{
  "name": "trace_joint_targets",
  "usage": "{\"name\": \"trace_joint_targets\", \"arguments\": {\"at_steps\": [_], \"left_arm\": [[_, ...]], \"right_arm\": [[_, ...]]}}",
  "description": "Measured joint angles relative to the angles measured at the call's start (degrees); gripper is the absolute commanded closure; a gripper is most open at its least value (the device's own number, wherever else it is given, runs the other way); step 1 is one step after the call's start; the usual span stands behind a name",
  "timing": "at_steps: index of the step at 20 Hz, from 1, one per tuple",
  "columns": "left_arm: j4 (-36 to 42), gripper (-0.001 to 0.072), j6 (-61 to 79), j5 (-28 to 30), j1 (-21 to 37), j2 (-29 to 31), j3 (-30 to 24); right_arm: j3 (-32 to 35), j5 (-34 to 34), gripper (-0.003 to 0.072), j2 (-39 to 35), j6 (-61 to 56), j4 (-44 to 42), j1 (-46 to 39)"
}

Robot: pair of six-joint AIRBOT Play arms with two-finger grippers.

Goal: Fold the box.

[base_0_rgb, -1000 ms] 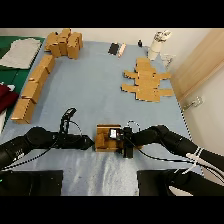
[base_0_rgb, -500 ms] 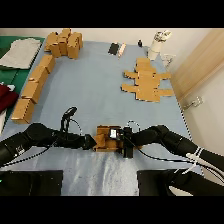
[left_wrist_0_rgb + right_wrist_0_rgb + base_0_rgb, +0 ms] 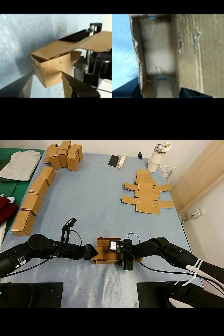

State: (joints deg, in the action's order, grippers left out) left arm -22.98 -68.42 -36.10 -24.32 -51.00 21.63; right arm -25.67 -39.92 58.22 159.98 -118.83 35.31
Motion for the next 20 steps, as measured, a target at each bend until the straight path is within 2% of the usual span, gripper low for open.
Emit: {"name": "trace_joint_targets", "arguments": {"at_steps": [4,8,11,15,20], "left_arm": [[-4.44,0.016,-5.97,1.46,-2.56,-0.04,1.6],[-19.45,0.0161,-22.62,2.75,-7.91,-1.27,5.31],[-29.53,0.0161,-33.81,2.58,-12.15,-4.44,9.44],[-38.32,0.018,-43.47,-0.48,-16.65,-10.23,15.28],[-51.95,0.018,-57.9,-8.11,-22.14,-14.67,21.75]], "right_arm": [[0.0,0.0,0.0182,0.0,0.0,0.0,0.0],[0.0,0.0,0.0182,-0.02,0.0,0.09,0.0],[0.0,0.0,0.0181,-0.02,0.0,0.11,0.0],[0.0,0.0,0.0182,-0.02,0.0,0.11,0.0],[0.0,0.0,0.0182,0.0,0.0,0.11,0.0]]}}
